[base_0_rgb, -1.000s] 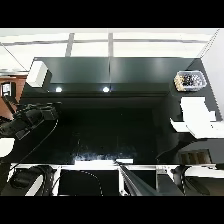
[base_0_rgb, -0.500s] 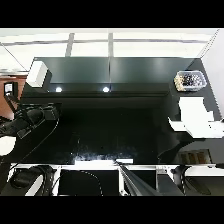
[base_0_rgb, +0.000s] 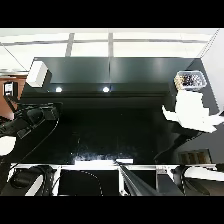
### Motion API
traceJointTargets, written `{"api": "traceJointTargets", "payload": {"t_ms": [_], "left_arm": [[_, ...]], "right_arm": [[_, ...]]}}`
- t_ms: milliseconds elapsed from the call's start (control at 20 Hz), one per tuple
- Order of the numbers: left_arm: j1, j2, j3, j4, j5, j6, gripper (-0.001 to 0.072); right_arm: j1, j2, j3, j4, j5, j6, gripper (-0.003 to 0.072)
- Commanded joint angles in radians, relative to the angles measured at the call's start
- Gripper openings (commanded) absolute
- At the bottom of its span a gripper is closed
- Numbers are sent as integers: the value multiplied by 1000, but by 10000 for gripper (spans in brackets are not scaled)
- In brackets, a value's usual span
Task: Fold the box and place the chain.
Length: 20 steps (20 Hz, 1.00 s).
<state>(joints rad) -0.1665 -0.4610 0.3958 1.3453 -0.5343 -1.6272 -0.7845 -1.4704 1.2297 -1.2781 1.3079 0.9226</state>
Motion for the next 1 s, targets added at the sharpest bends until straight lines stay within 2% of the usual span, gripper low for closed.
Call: {"api": "traceJointTargets", "payload": {"t_ms": [0, 100, 250, 400, 600, 800, 900, 950], "left_arm": [[0, -1, 0, 0, 2, 0, 714], [-4, -1, 0, -3, 2, 1, 715], [-24, -1, 0, -29, 6, 0, 715], [-66, -7, -1, -48, 9, 1, 714], [-149, -55, -1, -56, 10, 0, 714], [-257, -162, 1, -176, 69, 1, 714], [-325, -250, 23, -196, 83, 2, 714], [-338, -303, 51, -224, 56, 0, 714]], "right_arm": [[64, 76, -87, 190, -6, -43, 7], [117, 84, -100, 291, 18, 45, 7], [225, 111, -143, 415, 69, 65, 7], [348, 236, -296, 567, -84, 18, 7], [520, 504, -628, 890, -340, -193, 7], [698, 668, -864, 949, -501, -266, 7], [774, 681, -920, 949, -530, -273, 8], [805, 680, -932, 950, -537, -272, 8]]}}
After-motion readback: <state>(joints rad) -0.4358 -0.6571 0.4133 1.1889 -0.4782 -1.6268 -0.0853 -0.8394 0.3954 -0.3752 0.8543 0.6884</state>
